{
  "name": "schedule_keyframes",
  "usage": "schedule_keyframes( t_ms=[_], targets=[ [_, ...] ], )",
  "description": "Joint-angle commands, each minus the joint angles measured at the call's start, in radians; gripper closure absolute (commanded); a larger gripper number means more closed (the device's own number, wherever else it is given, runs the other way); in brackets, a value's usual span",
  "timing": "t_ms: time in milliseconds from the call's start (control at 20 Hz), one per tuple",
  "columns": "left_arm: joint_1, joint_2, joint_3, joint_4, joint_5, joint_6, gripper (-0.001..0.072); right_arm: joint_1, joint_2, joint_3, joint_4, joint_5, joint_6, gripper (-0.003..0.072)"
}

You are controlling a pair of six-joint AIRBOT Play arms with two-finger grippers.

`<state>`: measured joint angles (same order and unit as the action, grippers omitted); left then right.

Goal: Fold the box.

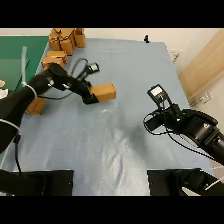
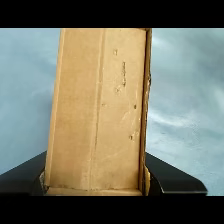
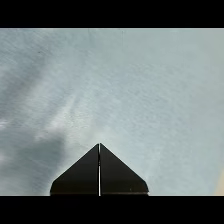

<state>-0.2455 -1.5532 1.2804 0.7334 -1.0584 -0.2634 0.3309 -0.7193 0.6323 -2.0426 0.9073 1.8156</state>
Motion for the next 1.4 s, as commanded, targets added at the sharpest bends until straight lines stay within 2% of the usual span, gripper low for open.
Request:
schedule_keyframes(
  t_ms=[0, 50, 100, 300, 450, 550, 750, 900, 1100, 1350],
  targets=[
    [0.108, 0.076, 0.028, 0.076, -0.001, -0.200, 0.0320, -0.055, 0.021, -0.019, 0.001, 0.003, 0.002, 0.0680],
    [0.142, 0.105, 0.028, 0.091, -0.015, -0.219, 0.0413, -0.067, 0.023, -0.026, 0.001, 0.001, 0.002, 0.0680],
    [0.171, 0.131, 0.028, 0.102, -0.032, -0.225, 0.0426, -0.075, 0.027, -0.034, -0.001, 0.001, 0.001, 0.0680],
    [0.268, 0.238, 0.028, 0.181, -0.036, -0.338, 0.0425, -0.082, 0.033, -0.063, -0.001, 0.000, 0.001, 0.0680],
    [0.312, 0.272, 0.028, 0.409, 0.013, -0.718, 0.0424, -0.082, 0.033, -0.072, 0.000, -0.002, 0.002, 0.0680],
    [0.315, 0.265, 0.026, 0.449, 0.050, -0.846, 0.0425, -0.082, 0.033, -0.072, 0.001, -0.014, 0.002, 0.0680],
    [0.235, 0.188, 0.024, 0.438, 0.245, -0.980, 0.0398, -0.082, 0.033, -0.072, 0.001, -0.049, 0.002, 0.0680],
    [0.142, 0.084, 0.024, 0.447, 0.321, -1.009, 0.0398, -0.082, 0.033, -0.072, 0.001, -0.050, 0.006, 0.0680],
    [0.085, -0.055, 0.024, 0.637, 0.421, -1.264, 0.0397, -0.082, 0.033, -0.072, 0.005, -0.046, 0.010, 0.0680],
    [0.085, -0.080, 0.024, 0.892, 0.483, -1.463, 0.0397, -0.082, 0.033, -0.072, 0.009, -0.026, 0.010, 0.0680]
  ],
)
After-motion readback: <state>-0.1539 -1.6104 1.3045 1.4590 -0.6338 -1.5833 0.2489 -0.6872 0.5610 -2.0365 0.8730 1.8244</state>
